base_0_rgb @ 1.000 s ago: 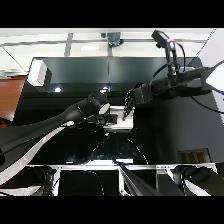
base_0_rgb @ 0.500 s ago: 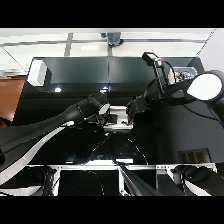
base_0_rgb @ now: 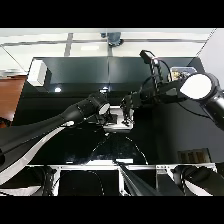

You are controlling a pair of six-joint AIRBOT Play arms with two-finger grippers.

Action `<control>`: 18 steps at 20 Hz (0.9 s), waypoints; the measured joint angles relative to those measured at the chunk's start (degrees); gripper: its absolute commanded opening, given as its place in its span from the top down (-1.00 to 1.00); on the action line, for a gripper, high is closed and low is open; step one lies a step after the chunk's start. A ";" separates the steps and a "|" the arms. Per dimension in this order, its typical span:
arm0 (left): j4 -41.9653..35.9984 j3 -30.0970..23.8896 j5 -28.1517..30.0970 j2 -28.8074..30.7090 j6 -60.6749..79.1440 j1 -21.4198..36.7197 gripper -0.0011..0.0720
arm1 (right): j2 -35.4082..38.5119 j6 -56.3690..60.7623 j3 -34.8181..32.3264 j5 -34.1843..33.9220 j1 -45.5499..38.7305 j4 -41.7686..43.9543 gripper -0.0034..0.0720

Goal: Fold the box and place the chain.

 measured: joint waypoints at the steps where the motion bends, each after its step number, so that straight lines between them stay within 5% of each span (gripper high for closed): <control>1: -0.02 0.00 0.00 0.00 0.00 0.00 0.89 | -0.02 -0.07 0.55 0.35 -0.26 0.22 0.88; 18: -0.02 0.00 0.00 0.00 0.00 0.00 0.89 | -0.48 1.01 -8.76 0.00 0.57 -1.05 0.88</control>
